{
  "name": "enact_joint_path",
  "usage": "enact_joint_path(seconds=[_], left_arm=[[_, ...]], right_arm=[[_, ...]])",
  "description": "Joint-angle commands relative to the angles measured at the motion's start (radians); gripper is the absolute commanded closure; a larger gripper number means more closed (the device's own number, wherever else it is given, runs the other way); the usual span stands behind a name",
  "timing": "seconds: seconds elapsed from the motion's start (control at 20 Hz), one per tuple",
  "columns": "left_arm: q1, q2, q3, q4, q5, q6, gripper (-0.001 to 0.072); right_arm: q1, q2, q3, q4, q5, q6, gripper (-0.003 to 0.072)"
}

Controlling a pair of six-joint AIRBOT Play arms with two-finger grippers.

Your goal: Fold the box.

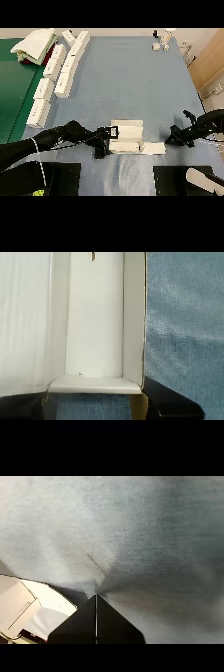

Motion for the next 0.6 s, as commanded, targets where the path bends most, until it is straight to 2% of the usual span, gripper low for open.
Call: enact_joint_path(seconds=[0.0, 0.15, 0.55], left_arm=[[0.000, 0.000, 0.000, 0.000, 0.000, 0.000, 0.0254], [0.000, 0.000, 0.000, 0.000, 0.000, 0.000, 0.0254], [0.000, 0.000, 0.000, 0.000, 0.000, 0.000, 0.0254]], right_arm=[[-0.008, -0.030, -0.037, 0.029, -0.017, -0.019, 0.0686], [0.031, -0.028, -0.064, 0.125, -0.037, -0.022, 0.0686], [0.245, -0.027, -0.063, 0.210, -0.057, -0.032, 0.0685]])
